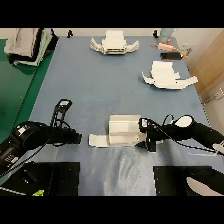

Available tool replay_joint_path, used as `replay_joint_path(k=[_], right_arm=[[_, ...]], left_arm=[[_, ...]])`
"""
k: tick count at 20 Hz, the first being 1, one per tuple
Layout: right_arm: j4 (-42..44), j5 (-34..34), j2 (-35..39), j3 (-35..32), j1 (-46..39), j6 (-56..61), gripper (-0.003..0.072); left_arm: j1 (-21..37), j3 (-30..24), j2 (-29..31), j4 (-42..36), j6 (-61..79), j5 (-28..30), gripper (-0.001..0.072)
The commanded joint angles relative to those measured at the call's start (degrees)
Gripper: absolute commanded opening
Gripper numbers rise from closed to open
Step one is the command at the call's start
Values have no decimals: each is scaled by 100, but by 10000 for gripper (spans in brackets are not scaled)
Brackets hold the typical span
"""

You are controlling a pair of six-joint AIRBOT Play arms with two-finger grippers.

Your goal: Fold the box.

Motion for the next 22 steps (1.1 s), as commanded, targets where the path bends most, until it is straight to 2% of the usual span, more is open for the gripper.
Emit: replay_joint_path(k=[1, 4, 9, 11, 14, 17, 20, 21, 22], right_arm=[[0, 2, 4, 7, -2, 0, 493], [2, 2, 4, 7, -2, 0, 493], [0, 2, 4, 7, -2, 0, 493], [2, 2, 4, 7, -2, 0, 493], [0, 2, 4, 7, -2, 0, 493], [0, 2, 4, 7, -2, 0, 493], [0, 2, 4, 7, -2, 0, 493], [0, 2, 4, 7, -2, 0, 493], [2, 2, 4, 7, -2, 0, 493]], left_arm=[[424, -422, -101, -984, -400, 313, 16], [306, -804, -540, -2129, 111, 1248, 15], [-212, -866, -1241, -2693, 376, 2264, 15], [-365, -859, -1384, -3143, 605, 2621, 15], [-422, -721, -1346, -3759, 1338, 2398, 15], [-420, -599, -1191, -3801, 1381, 2068, 15], [-411, -588, -999, -3884, 1370, 2096, 18], [-411, -588, -977, -3884, 1366, 2096, 67], [-411, -588, -975, -3888, 1357, 2087, 320]])
